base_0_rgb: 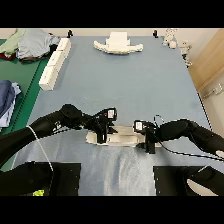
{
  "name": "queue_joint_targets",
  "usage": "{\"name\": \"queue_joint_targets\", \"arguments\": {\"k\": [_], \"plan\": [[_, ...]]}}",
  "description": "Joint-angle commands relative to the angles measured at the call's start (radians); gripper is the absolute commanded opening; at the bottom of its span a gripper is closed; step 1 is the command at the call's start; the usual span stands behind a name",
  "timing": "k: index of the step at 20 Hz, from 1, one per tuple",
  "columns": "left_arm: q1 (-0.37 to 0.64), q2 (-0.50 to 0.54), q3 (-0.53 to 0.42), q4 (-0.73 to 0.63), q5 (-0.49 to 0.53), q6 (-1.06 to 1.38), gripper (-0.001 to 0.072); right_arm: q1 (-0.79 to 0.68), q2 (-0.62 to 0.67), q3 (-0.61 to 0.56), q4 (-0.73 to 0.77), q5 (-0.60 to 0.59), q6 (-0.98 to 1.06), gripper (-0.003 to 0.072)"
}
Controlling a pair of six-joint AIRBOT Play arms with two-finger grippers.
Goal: Fold the box.
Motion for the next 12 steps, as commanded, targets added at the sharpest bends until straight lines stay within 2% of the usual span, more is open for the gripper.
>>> {"name": "queue_joint_targets", "arguments": {"k": [1,8,10,12], "plan": [[0.000,0.000,0.000,-0.001,0.005,0.000,0.0014,0.005,-0.002,-0.001,-0.016,-0.013,0.000,0.0465],[0.000,0.000,0.000,-0.001,0.005,0.000,0.0014,0.005,-0.002,-0.001,-0.040,-0.003,0.000,0.0469],[0.000,0.000,0.000,-0.001,0.005,0.000,0.0014,0.005,-0.002,-0.001,-0.039,-0.001,0.016,0.0602],[0.000,0.000,0.000,-0.001,0.005,0.000,0.0014,0.005,0.000,-0.001,-0.039,-0.001,0.022,0.0602]]}}
